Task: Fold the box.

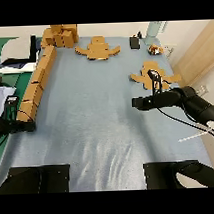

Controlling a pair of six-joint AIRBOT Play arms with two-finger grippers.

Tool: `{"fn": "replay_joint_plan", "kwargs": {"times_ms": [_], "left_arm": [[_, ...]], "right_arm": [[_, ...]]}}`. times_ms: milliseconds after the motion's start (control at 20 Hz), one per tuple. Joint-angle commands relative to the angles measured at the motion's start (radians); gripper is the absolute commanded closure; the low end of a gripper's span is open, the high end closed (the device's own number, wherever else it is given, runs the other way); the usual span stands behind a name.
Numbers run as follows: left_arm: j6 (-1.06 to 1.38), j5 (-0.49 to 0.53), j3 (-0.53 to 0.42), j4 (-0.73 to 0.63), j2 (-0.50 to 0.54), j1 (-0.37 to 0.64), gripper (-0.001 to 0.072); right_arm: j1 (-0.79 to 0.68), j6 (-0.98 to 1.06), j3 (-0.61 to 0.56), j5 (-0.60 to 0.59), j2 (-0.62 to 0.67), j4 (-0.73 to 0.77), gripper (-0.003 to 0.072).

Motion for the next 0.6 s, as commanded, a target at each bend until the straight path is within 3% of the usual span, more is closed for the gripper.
{"fn": "replay_joint_plan", "kwargs": {"times_ms": [0,400,550], "left_arm": [[0.013,0.029,0.004,-0.013,-0.005,-0.001,0.0184],[0.002,0.032,0.004,-0.029,-0.005,-0.001,0.0184],[0.002,-0.014,0.003,-0.028,-0.006,-0.001,0.0183]], "right_arm": [[0.000,0.000,0.001,0.000,-0.001,0.000,0.0681],[0.000,0.000,0.001,0.000,-0.001,0.000,0.0681],[0.000,0.000,0.001,0.000,-0.001,0.000,0.0681]]}}
